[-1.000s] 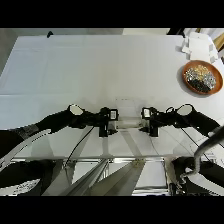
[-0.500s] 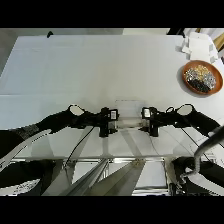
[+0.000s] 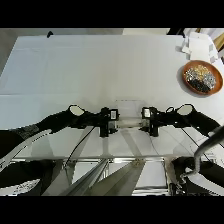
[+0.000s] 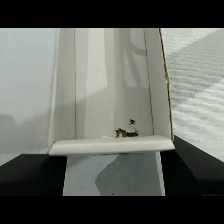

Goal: Fold the box and place the chain.

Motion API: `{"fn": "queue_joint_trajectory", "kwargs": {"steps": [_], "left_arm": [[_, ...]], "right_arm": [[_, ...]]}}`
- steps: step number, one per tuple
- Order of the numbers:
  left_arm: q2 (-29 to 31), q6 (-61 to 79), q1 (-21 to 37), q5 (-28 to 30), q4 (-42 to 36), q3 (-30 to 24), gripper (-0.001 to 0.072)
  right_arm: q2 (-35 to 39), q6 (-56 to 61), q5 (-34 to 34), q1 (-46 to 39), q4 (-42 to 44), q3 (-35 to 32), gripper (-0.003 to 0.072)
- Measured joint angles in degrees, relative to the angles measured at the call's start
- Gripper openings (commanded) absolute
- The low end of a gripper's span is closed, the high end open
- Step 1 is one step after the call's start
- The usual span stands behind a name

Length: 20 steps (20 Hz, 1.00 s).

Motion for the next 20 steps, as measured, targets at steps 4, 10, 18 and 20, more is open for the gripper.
{"fn": "queue_joint_trajectory", "kwargs": {"steps": [4, 10, 18, 20], "left_arm": [[0.0, 0.0, 0.0, 0.0, -0.02, 0.02, 0.025], [0.0, -0.02, 0.0, 0.02, -0.02, 0.0, 0.025], [-0.04, -0.02, 0.0, 0.37, -0.13, 0.02, 0.025], [-0.04, -0.02, 0.0, 0.28, -0.07, 0.02, 0.025]], "right_arm": [[0.0, 0.02, 0.02, 0.0, 0.0, 0.0, 0.04], [0.0, 0.04, 0.02, 0.0, 0.0, 0.0, 0.0408], [3.19, 6.08, 1.14, 0.04, -2.86, -0.04, 0.0706], [5.44, 9.55, 1.7, 0.04, -6.05, -0.04, 0.0706]]}}
